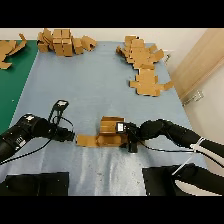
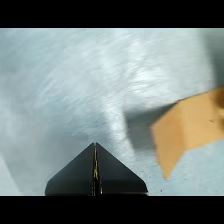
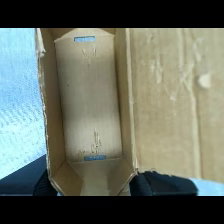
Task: Fold the box.
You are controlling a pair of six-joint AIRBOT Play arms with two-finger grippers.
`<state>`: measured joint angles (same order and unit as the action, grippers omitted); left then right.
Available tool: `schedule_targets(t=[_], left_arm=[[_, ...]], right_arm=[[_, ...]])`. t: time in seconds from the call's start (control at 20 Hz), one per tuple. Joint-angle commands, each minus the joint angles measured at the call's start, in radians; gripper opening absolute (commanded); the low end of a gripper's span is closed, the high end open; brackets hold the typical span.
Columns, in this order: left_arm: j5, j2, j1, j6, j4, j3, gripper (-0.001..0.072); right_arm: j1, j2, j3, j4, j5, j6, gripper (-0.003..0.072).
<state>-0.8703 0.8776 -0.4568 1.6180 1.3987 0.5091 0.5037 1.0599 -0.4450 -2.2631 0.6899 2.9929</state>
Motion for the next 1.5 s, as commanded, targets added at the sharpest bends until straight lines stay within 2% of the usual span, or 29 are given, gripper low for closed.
schedule_targets(t=[0.0, 0.25, 0.5, 0.8, 1.2, 1.45], left_arm=[[0.006, -0.005, 0.074, 0.056, -0.094, -0.064, 0.0013], [0.078, 0.013, 0.07, -0.067, -0.361, -0.097, 0.0013], [0.13, 0.066, 0.068, -0.138, -0.569, -0.098, 0.0012], [0.234, 0.098, -0.027, -0.138, -0.658, -0.107, 0.0012], [0.281, 0.095, -0.14, -0.138, -0.792, -0.107, 0.0012], [0.335, 0.094, -0.208, -0.079, -0.78, -0.08, 0.0009]], right_arm=[[0.001, 0.001, 0.001, 0.0, 0.0, 0.0, 0.05], [0.001, 0.001, 0.001, 0.0, 0.0, 0.0, 0.05], [0.001, 0.0, 0.001, 0.0, 0.0, 0.0, 0.05], [0.001, 0.0, 0.001, -0.001, 0.0, 0.0, 0.05], [0.001, 0.0, 0.001, 0.0, 0.0, 0.0, 0.05], [0.001, 0.001, 0.001, 0.0, 0.0, 0.0, 0.05]])
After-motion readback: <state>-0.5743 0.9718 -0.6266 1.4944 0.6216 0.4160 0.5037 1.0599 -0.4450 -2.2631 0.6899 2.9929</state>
